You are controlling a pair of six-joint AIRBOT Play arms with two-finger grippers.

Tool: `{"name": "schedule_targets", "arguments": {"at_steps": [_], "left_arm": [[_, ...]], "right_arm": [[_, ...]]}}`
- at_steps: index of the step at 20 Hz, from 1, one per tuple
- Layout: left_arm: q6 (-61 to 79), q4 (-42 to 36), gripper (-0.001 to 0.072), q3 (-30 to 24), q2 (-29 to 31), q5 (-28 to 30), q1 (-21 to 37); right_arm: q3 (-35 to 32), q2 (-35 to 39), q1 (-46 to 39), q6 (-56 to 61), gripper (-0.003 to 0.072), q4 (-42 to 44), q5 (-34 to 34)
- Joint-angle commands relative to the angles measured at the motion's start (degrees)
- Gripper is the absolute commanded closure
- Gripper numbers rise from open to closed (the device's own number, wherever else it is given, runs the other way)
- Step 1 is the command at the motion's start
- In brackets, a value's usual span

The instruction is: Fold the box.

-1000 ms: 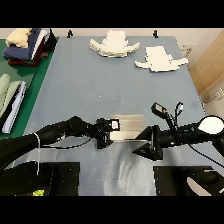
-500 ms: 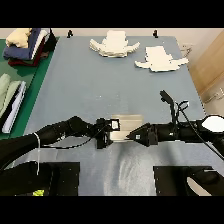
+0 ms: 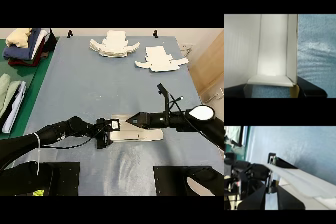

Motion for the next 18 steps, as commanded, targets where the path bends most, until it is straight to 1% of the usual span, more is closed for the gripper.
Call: {"name": "schedule_targets", "arguments": {"at_steps": [1, 4, 8, 13, 18], "left_arm": [[0.02, 0.0, 0.0356, -0.02, -0.04, 0.02, 0.0], [0.02, 0.0, 0.0357, -0.02, -0.04, 0.02, 0.0], [0.02, 0.0, 0.0357, -0.02, -0.04, 0.0, 0.0], [0.02, 0.0, 0.0356, -0.02, -0.04, 0.04, 0.0], [0.02, 0.0, 0.0357, -0.02, -0.04, 0.02, 0.0]], "right_arm": [[6.88, -10.93, 0.0, 0.09, 0.0484, -3.23, -0.13], [11.32, -18.45, 0.02, 0.11, 0.0495, -5.99, -1.53], [11.67, -25.27, 0.17, 0.02, 0.0495, -7.32, -1.86], [11.56, -27.67, 1.9, 0.11, 0.0495, -11.58, -1.97], [11.56, -28.02, 2.29, 0.11, 0.0495, -11.98, -1.9]]}}
